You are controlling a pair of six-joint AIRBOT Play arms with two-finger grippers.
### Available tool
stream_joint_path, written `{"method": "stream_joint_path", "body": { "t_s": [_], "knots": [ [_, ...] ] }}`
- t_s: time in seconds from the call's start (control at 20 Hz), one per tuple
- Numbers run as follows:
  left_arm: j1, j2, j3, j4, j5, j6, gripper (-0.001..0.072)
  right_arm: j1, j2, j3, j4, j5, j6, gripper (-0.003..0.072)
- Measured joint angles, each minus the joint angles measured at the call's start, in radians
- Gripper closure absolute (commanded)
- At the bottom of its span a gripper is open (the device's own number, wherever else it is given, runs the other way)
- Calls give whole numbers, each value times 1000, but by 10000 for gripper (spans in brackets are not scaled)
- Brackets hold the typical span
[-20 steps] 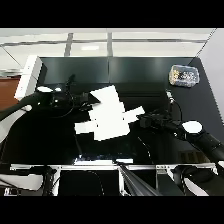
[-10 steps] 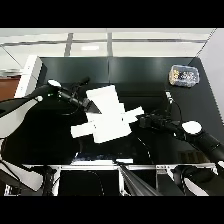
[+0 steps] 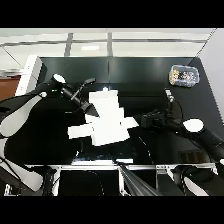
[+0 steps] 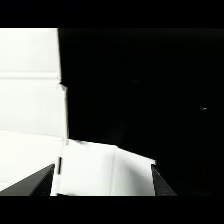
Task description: Fold the box and place the chain.
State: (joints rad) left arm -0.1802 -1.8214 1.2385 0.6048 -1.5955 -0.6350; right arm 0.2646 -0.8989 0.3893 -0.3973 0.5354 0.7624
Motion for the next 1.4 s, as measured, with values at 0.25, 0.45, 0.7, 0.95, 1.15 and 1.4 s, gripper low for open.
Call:
{"method": "stream_joint_path", "body": {
  "t_s": [0.25,0.45,0.7,0.95,1.15,1.4],
  "knots": [
    [-18,191,-154,-58,126,120,687,-138,0,151,-394,317,101,-6],
    [-71,395,-365,-112,398,433,687,-193,0,205,-519,426,125,-6],
    [-183,466,-450,-88,652,686,684,-174,0,208,-510,422,7,-6],
    [-254,432,-455,-57,806,793,684,-65,-4,175,-505,330,-249,-6],
    [-279,412,-450,-40,835,844,684,28,-44,163,-504,283,-406,-6],
    [-290,389,-448,-38,860,865,684,127,-131,159,-505,276,-538,-6]
  ]
}}
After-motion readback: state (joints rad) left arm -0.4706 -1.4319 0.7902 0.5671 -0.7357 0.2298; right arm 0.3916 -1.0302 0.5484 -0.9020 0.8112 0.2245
